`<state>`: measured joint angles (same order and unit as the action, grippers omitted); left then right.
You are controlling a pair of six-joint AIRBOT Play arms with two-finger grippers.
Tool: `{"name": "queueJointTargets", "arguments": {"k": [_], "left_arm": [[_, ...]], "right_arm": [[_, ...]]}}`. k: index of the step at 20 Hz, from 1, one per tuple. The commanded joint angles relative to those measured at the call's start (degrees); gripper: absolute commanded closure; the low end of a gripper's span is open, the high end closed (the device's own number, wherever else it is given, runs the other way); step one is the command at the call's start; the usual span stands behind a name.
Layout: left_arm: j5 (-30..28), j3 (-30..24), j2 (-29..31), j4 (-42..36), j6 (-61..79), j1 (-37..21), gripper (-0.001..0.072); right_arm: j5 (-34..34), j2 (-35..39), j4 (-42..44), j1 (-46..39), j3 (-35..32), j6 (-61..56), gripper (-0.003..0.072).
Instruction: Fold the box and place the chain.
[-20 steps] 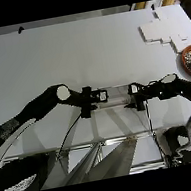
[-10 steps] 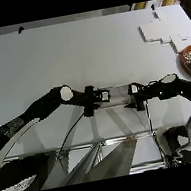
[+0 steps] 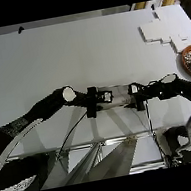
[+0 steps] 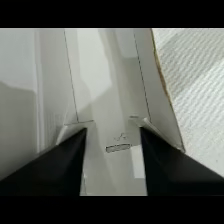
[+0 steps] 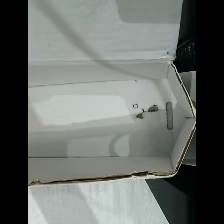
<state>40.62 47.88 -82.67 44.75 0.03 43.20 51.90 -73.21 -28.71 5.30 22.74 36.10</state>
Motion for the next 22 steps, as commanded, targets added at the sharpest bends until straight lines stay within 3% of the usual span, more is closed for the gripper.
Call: {"name": "queueJointTargets", "arguments": {"k": [1, 6, 11, 16, 22], "left_arm": [[0.3, 0.0, -0.1, -0.3, 0.2, 0.1, 0.0238], [3.3, 0.0, 1.2, 2.1, -5.2, -0.4, 0.0227], [9.8, 0.0, 9.4, 12.7, -26.2, -4.6, 0.0586], [14.2, -0.1, 19.3, 22.2, -50.6, -10.9, 0.0651], [5.2, -8.3, 16.8, 18.4, -75.6, -15.3, 0.0651]], "right_arm": [[0.0, 0.0, 0.0, 0.0, 0.0, 0.0, 0.0301], [0.0, 0.0, 0.0, 0.0, 0.0, 0.0, 0.0301], [0.0, 0.0, 0.0, 0.0, 0.0, 0.0, 0.0301], [0.0, 0.0, 0.0, 0.0, 0.0, 0.0, 0.0301], [0.0, 0.0, 0.0, 0.0, 0.0, 0.0, 0.0301]]}}
